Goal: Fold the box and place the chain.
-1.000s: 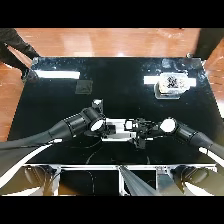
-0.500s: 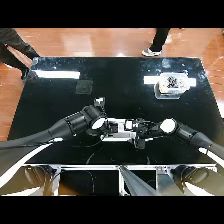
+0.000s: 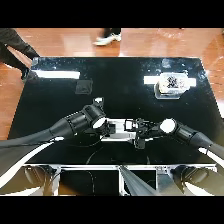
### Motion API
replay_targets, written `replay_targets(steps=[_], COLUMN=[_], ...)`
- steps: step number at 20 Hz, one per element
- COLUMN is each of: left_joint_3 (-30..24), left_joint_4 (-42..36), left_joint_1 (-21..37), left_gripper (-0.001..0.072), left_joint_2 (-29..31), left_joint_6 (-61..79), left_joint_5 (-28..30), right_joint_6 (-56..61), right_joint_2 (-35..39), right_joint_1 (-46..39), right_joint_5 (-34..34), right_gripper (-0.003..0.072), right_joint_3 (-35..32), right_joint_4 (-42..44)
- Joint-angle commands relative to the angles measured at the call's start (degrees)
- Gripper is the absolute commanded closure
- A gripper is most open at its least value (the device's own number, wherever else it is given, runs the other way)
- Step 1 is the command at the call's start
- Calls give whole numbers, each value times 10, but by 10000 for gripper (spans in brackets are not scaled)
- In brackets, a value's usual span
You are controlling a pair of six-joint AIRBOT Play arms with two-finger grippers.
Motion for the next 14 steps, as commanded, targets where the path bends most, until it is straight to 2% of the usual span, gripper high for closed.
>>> replay_targets(steps=[1, 11, 13, 14], left_joint_3=[0, 0, 0, 0], left_joint_4=[-9, -16, -16, -16], left_joint_1=[0, 0, 0, 0], left_gripper=[276, 280, 487, 519], left_joint_2=[-11, -17, -17, -17], left_joint_6=[0, -2, -2, -2], left_joint_5=[-10, 3, 3, 3], right_joint_6=[0, 0, 0, 0], right_joint_2=[0, 0, 0, 0], right_joint_1=[0, 0, 0, 0], right_joint_5=[0, 0, 0, 0], right_gripper=[610, 610, 610, 610], right_joint_3=[0, 0, 0, 0], right_joint_4=[0, 0, 0, 0])
